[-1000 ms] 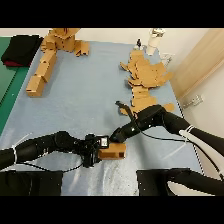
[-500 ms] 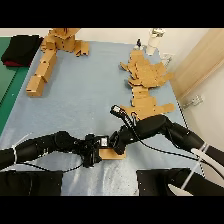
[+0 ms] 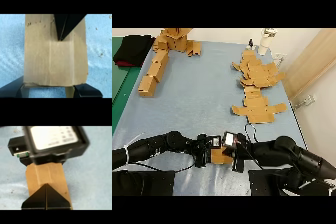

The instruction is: Fold the box.

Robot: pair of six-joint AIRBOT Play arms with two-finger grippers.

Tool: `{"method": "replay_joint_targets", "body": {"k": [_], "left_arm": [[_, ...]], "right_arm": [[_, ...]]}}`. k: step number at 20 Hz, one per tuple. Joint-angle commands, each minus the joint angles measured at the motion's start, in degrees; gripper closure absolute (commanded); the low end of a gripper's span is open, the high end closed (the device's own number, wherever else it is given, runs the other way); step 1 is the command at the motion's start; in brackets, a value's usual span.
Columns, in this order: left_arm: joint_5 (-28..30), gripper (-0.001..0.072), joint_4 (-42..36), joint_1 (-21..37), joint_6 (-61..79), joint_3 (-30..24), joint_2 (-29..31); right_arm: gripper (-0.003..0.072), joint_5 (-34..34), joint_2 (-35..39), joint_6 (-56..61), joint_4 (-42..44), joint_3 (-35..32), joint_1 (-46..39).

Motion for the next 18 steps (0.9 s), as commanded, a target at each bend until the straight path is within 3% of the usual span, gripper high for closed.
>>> {"method": "replay_joint_targets", "body": {"k": [1,4,5,6,7,18], "left_arm": [[0.0,0.0248,0.0,0.0,0.0,0.0,0.0],[0.0,0.0249,0.0,0.0,0.0,0.0,0.0],[0.0,0.0248,0.0,0.0,0.0,0.0,0.0],[0.0,0.0248,0.0,0.0,0.0,0.0,0.0],[0.0,0.0249,0.0,0.0,0.0,0.0,0.0],[0.0,0.0248,0.0,0.0,0.0,0.0,0.0]], "right_arm": [[0.0684,7.1,3.9,2.0,-12.2,-2.4,5.1],[0.0681,7.0,3.7,2.0,-13.8,-2.4,6.9],[0.0571,6.6,3.7,2.0,-13.9,-2.4,8.0],[0.0347,6.1,3.7,2.0,-13.7,-2.4,8.8],[0.0187,5.7,3.7,2.0,-13.4,-2.4,9.6],[0.0176,5.3,0.3,1.8,-17.2,-2.4,10.1]]}}
